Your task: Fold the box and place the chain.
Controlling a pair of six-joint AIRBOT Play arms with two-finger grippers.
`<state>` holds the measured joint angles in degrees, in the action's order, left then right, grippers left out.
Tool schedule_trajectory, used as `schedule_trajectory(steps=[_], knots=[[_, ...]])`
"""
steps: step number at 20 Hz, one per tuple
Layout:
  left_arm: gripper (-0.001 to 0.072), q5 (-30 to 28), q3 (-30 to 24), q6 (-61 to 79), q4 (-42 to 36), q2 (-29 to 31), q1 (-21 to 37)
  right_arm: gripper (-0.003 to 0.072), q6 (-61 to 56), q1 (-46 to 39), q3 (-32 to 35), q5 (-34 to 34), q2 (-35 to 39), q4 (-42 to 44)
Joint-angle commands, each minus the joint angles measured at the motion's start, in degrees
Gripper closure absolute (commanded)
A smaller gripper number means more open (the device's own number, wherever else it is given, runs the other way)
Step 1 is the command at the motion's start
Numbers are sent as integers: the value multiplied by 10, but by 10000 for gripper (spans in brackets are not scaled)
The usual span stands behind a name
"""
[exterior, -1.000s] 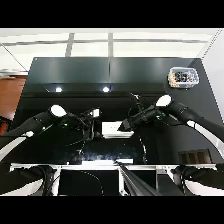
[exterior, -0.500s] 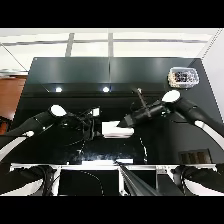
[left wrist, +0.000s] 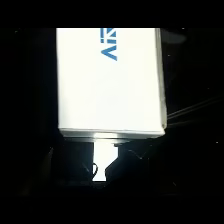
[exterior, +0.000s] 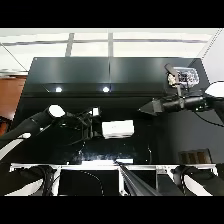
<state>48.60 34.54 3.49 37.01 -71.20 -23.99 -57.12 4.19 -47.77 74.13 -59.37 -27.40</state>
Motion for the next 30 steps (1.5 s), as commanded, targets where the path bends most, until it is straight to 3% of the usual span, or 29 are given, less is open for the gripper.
schedule_trajectory(steps=[1, 4, 6, 12, 17, 23, 30], knots=[[-9, 33, 5, -72, 57, 61, 2, 647, -9, -31, 0, 12, 16, -32], [-8, 35, 13, -121, 59, 120, 2, 648, -9, -31, 0, -5, 16, -65], [-8, 35, 31, -158, 59, 122, -9, 648, -2, -31, 0, -20, 16, -74], [-3, -31, 115, -191, 59, 21, -112, 648, 6, -31, 0, -70, 16, -83], [-3, -44, 159, -218, 56, -48, -162, 648, -18, -57, 0, -86, 16, -96], [-3, -46, 159, -235, 67, -58, -164, 648, -36, -132, 0, -81, 16, -95], [-3, -19, 159, -235, 67, -58, -164, 648, -40, -142, 0, -77, 16, -97]])
